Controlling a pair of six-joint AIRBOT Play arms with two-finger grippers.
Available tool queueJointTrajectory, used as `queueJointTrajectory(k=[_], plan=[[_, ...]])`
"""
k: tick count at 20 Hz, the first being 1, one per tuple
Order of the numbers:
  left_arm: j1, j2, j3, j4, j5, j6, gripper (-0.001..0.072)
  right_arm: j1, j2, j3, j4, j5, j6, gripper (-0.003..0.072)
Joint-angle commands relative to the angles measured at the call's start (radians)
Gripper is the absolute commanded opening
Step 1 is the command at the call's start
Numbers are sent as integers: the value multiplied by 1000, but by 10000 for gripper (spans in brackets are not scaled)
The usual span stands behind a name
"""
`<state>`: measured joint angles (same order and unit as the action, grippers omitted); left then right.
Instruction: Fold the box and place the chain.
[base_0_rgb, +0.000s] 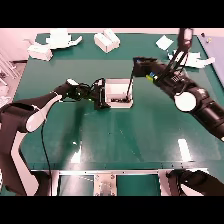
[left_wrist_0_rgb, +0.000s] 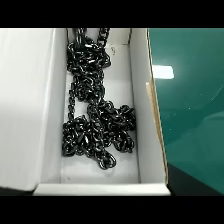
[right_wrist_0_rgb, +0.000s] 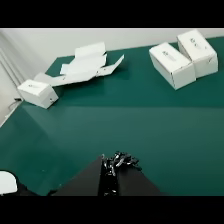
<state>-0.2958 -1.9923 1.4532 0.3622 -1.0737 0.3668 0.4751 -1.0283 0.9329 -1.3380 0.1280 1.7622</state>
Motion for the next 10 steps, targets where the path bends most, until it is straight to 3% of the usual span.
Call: queueJointTrajectory(k=[1, 10], plan=[[0, 1, 1, 0, 0, 0, 538, 23, -55, -44, 4, 0, 19, 7], [0, 0, 1, 0, 0, 0, 538, 76, -235, -77, 101, 0, 19, 8]])
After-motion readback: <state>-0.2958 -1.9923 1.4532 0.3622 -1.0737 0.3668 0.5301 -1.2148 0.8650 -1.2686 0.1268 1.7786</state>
